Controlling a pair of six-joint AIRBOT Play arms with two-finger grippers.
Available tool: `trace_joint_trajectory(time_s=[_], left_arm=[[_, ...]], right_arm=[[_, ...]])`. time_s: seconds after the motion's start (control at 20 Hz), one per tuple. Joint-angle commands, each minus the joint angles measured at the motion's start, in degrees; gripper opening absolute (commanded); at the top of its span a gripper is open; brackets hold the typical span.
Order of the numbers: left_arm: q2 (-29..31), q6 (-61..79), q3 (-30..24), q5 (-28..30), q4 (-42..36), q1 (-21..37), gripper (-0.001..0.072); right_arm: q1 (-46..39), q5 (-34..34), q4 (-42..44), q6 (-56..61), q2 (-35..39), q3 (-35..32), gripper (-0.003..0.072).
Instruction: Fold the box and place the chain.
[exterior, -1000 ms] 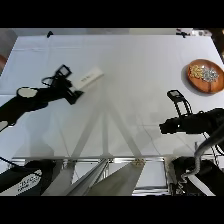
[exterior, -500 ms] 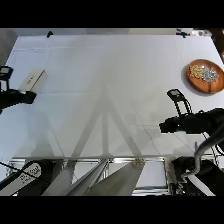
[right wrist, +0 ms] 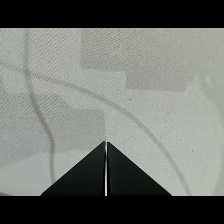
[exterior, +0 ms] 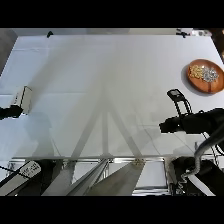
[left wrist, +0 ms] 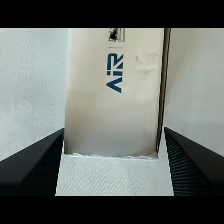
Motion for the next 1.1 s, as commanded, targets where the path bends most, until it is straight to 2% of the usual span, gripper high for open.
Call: trace_joint_trajectory(time_s=[0.0, 0.2, 0.4, 0.55, 0.7, 0.8, 1.05], left_arm=[[1.18, -0.44, -0.02, -2.01, 0.83, 0.39, 0.0702], [6.78, -0.37, -0.02, 0.7, -4.28, -1.9, 0.0698], [15.54, 0.61, -0.02, 0.72, -8.28, -11.98, 0.0696], [19.65, 0.33, -0.02, -4.07, -8.24, -21.14, 0.0695], [18.45, -3.15, -0.79, -10.8, -8.17, -27.93, 0.0694], [16.52, -6.82, -3.1, -11.65, -8.17, -30.95, 0.0693], [9.07, -13.09, -5.86, -13.79, -8.15, -32.33, 0.0694]], right_arm=[[-0.04, 0.0, 0.0, 0.02, -0.02, 0.02, 0.0012], [-0.04, -0.02, 0.02, 0.02, -0.02, 0.02, 0.0012], [-0.04, 0.0, 0.02, 0.02, -0.02, 0.02, 0.0012], [-0.04, 0.0, 0.02, 0.02, -0.02, 0.02, 0.0012], [-0.04, -0.02, 0.0, 0.02, -0.02, 0.02, 0.0012], [-0.04, -0.02, 0.0, 0.02, -0.02, 0.02, 0.0012], [-0.04, -0.02, 0.02, 0.02, -0.02, 0.02, 0.0012]])
